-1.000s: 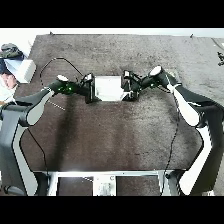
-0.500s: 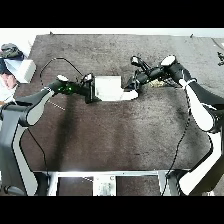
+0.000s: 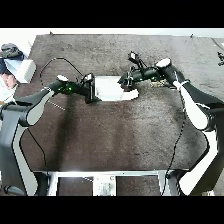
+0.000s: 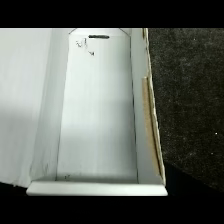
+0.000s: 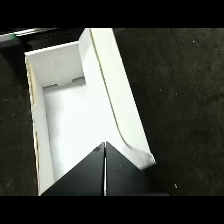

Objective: Fold the box and place the chain.

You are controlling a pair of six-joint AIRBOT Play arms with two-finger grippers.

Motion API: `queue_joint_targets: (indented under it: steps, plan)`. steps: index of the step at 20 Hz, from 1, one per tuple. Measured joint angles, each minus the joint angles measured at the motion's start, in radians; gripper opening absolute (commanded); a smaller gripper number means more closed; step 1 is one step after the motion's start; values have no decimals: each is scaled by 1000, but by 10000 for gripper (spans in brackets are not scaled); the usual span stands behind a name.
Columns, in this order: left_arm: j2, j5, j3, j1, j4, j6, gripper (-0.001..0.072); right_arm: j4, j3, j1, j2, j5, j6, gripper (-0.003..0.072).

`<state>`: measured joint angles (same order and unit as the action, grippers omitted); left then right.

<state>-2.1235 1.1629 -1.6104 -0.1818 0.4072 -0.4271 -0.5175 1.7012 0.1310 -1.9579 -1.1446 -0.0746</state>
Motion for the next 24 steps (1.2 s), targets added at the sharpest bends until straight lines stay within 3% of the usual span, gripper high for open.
queue_joint_targets:
  steps: [10,24]
  plan:
    - [0,0,0,0,0,0,353,65,0,7,-41,164,-83,10]
    - [0,0,0,0,0,0,353,11,0,6,-71,157,-91,10]
